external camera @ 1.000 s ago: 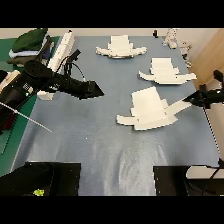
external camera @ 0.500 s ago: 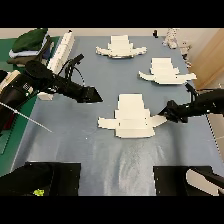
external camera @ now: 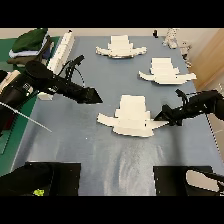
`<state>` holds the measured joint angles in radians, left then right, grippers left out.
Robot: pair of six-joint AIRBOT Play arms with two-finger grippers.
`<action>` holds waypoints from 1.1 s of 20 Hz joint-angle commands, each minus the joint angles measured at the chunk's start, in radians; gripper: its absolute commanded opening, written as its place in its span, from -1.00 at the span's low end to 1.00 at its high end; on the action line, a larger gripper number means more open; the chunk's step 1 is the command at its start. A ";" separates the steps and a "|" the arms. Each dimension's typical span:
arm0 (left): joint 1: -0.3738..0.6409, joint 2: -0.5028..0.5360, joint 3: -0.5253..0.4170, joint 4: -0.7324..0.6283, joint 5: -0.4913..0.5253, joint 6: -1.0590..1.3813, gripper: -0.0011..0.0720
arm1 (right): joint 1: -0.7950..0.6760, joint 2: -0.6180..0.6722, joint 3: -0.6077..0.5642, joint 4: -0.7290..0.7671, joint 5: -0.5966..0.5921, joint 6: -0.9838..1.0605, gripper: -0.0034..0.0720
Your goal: Fold the box.
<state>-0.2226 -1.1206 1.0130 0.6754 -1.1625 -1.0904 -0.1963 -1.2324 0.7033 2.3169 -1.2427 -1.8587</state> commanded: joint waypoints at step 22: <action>0.228 -0.128 -0.262 -0.122 0.041 0.239 0.30 | 0.517 0.372 -0.244 0.036 0.388 -0.132 -0.91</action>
<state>0.0002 -1.2049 0.7818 0.6086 -1.1652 -0.9485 0.3019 -0.8787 0.4732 2.3531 -0.8864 -1.9991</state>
